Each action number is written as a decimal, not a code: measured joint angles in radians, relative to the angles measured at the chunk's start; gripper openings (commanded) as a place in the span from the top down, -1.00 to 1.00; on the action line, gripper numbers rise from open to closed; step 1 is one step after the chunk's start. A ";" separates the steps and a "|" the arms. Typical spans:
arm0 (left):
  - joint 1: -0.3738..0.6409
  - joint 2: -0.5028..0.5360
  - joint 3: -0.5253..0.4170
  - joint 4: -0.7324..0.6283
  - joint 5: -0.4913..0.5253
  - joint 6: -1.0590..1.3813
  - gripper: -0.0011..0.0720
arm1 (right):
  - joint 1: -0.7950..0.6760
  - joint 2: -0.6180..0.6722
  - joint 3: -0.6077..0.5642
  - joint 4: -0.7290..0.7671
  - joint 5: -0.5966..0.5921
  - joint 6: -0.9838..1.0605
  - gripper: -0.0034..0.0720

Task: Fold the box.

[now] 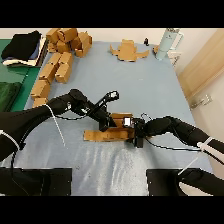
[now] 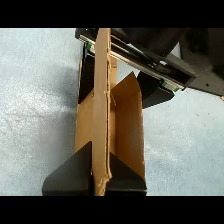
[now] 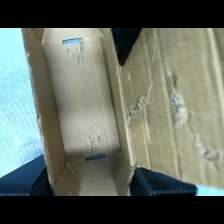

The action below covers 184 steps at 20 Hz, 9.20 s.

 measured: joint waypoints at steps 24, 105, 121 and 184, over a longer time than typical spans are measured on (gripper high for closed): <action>-0.001 -0.003 0.002 -0.047 -0.011 -0.003 -0.15 | 0.002 0.010 0.000 0.013 -0.001 -0.001 -0.46; 0.187 0.244 -0.093 0.273 0.045 -0.581 0.95 | 0.009 0.012 0.000 -0.023 -0.017 -0.011 -0.62; 0.071 0.488 -0.480 0.130 0.299 0.253 -0.90 | 0.009 0.012 0.000 -0.023 -0.017 -0.010 -0.62; -0.058 0.288 -0.440 -0.130 0.363 0.557 -0.68 | 0.008 0.012 0.000 -0.024 -0.016 -0.010 -0.62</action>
